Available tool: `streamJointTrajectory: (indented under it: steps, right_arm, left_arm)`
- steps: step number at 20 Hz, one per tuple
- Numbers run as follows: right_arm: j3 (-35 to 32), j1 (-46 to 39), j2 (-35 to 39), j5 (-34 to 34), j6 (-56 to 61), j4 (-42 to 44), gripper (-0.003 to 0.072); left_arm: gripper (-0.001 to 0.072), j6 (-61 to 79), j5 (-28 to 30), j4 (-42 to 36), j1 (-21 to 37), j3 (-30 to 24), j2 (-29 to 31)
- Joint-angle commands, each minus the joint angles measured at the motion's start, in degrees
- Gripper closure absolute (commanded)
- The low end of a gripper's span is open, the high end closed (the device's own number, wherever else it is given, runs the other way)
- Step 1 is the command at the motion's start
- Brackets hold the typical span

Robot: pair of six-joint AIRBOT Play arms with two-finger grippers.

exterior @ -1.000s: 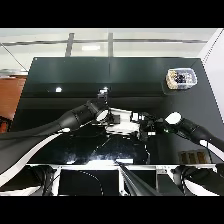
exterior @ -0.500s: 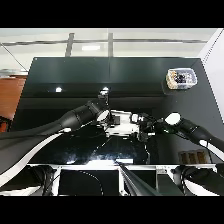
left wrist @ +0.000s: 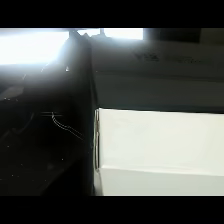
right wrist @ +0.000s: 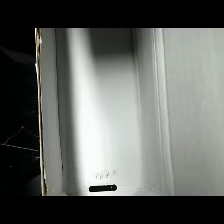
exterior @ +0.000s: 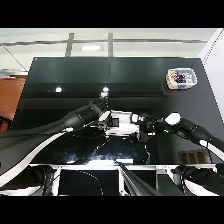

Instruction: Fold the box and place the chain.

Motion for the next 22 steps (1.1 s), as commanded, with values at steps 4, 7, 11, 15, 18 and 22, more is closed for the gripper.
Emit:
streamJointTrajectory:
  steps: [4, 7, 11, 15, 18, 22]
  right_arm:
    - [0.0, 0.0, 0.0, 0.0, 0.2, 0.1, 0.0219]
    - [0.0, 0.0, 0.0, 0.0, 0.2, 0.1, 0.022]
    - [0.0, 0.0, 0.0, 0.0, 0.2, 0.1, 0.0219]
    - [0.0, 0.0, 0.7, 0.0, 4.6, -0.6, -0.0031]
    - [0.0, 0.0, 5.0, 1.7, 10.1, -7.0, -0.003]
    - [0.0, -0.4, 13.3, 6.0, 13.4, -13.7, -0.0022]
  left_arm:
    - [0.068, -0.3, 1.8, -0.6, 0.0, 0.4, 0.0]
    - [0.068, -0.5, 4.3, -4.6, 0.3, 0.4, -0.1]
    - [0.0681, -0.1, 2.7, -3.7, 0.3, 0.4, -0.2]
    - [0.0682, -0.1, -0.4, -1.5, 0.3, 0.4, -0.2]
    - [0.0682, -0.1, -0.7, -0.2, 0.2, 0.6, -0.2]
    - [0.0683, -0.1, -1.1, 1.1, 0.3, 0.6, -0.2]
